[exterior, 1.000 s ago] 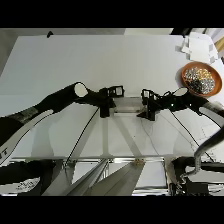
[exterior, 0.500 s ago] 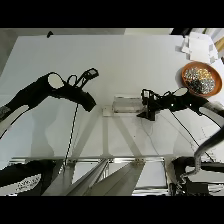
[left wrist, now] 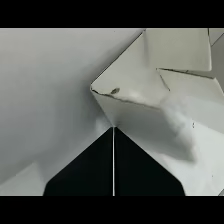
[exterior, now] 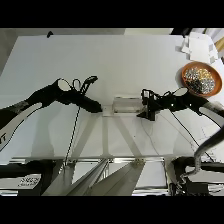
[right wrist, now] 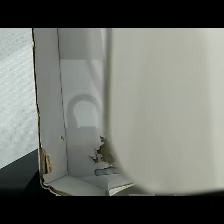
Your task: Fold the box and place the chain.
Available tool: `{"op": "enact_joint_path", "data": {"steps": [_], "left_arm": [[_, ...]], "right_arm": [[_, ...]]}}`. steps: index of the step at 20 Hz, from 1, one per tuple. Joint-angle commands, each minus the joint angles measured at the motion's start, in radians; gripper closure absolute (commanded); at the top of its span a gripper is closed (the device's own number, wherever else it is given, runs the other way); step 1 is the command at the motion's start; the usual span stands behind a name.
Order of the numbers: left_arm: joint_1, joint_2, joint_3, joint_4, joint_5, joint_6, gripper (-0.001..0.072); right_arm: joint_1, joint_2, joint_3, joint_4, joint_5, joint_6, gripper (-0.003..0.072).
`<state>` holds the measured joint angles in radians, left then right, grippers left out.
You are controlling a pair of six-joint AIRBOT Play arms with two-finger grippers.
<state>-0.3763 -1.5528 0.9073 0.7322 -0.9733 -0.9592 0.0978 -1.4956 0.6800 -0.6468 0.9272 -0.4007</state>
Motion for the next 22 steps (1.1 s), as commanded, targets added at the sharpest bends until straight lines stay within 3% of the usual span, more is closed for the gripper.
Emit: {"op": "enact_joint_path", "data": {"steps": [1, 6, 13, 22], "left_arm": [[-0.012, -0.023, -0.001, -0.046, 0.019, -0.014, 0.0704], [-0.012, -0.023, -0.001, -0.061, 0.016, -0.009, 0.0704], [0.016, 0.004, -0.001, 0.122, -0.003, -0.124, 0.0706], [-0.037, -0.022, -0.001, 0.024, 0.046, -0.077, 0.0705]], "right_arm": [[0.001, 0.0, 0.0, 0.0, 0.0, 0.0, 0.0127], [0.001, 0.0, 0.0, 0.0, 0.0, 0.0, 0.0127], [0.001, 0.0, 0.0, 0.0, 0.0, 0.0, 0.0127], [0.001, 0.0, 0.0, 0.0, 0.0, 0.0, 0.0127]]}}
